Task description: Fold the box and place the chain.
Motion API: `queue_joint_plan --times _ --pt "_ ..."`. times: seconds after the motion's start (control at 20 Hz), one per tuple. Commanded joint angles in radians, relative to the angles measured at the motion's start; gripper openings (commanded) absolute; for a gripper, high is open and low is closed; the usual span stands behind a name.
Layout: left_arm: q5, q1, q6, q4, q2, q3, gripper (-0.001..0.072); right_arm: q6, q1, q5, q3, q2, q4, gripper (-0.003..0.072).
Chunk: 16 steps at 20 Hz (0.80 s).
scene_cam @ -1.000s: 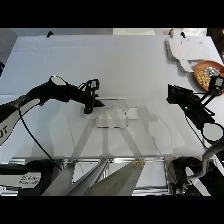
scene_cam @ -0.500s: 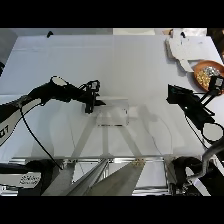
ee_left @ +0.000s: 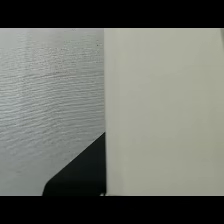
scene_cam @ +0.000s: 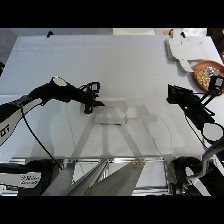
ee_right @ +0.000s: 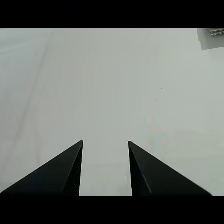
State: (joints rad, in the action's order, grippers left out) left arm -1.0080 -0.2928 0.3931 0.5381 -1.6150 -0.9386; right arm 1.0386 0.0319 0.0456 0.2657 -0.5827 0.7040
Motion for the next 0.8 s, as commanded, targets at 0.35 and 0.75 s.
queue_joint_plan --times 0.35,0.75 --pt "0.002 0.0 -0.016 0.039 -0.004 0.001 0.0014 0.005 0.0 -0.009 0.005 0.001 -0.004 0.0316" --pt "0.002 0.0 -0.016 0.039 -0.004 0.001 0.0014 -0.377 0.0 0.602 0.22 0.001 0.029 0.0655"
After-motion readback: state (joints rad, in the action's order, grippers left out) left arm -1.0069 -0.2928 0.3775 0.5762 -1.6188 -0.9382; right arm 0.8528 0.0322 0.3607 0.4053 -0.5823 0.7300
